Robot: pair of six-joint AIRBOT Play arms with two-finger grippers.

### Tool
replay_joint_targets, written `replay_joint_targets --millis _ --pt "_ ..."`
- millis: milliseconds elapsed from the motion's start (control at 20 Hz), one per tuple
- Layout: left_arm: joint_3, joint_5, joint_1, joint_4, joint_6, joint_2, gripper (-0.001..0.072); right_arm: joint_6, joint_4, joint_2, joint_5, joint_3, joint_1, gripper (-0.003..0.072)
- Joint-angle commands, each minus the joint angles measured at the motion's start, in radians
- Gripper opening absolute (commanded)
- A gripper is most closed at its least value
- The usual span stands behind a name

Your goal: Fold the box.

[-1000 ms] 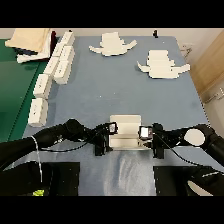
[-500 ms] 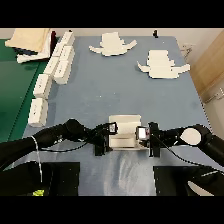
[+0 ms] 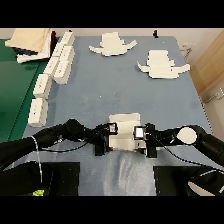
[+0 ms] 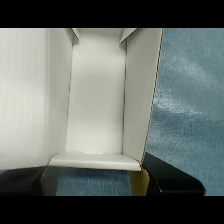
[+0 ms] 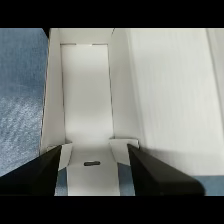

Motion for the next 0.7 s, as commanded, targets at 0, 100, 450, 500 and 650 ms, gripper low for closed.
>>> replay_joint_targets --millis 0,100,450,500,650 --pt "-0.001 0.0 0.0 -0.002 -0.001 0.0 0.046 0.005 0.0 -0.001 0.016 -0.001 0.001 0.0687" --pt "-0.001 0.0 0.0 -0.002 -0.001 0.0 0.046 0.087 -0.065 0.021 0.065 0.005 0.001 0.0371" --pt "-0.001 0.0 0.0 -0.002 -0.001 0.0 0.046 1.075 -0.642 0.179 0.365 0.152 -0.005 0.0004" --pt "-0.001 0.0 0.0 -0.002 -0.001 0.0 0.046 1.237 -0.787 0.205 0.406 0.161 -0.018 0.0004" --pt "-0.001 0.0 0.0 -0.002 -0.001 0.0 0.046 1.522 -1.001 0.224 0.499 0.156 -0.126 0.0003"
